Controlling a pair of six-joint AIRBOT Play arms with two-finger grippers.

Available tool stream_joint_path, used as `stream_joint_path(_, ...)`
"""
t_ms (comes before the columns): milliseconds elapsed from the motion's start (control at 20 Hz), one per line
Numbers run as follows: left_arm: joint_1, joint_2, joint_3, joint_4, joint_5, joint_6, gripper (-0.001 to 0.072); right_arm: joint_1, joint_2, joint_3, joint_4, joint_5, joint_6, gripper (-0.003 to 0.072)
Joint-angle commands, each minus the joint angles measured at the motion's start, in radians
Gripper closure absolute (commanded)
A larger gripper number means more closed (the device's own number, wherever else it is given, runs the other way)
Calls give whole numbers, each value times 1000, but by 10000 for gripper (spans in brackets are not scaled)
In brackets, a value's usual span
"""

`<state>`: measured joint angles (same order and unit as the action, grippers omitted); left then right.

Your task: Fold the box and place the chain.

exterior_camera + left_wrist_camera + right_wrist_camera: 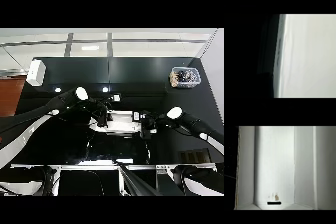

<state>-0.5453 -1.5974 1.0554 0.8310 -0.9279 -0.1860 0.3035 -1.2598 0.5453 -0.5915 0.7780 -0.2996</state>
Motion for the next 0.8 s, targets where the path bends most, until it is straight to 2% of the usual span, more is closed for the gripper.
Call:
stream_joint_path(0,0,-1,0,-2,1,0,683,-11,0,0,-4,1,3,-15)
stream_joint_path(650,0,-1,0,-2,4,0,683,-21,0,-2,34,-3,0,-13)
stream_joint_path(700,0,-1,0,-2,4,0,684,-21,0,-2,34,-3,0,2)
stream_joint_path(750,0,-1,0,-2,4,0,683,-21,0,-3,34,-3,0,135)
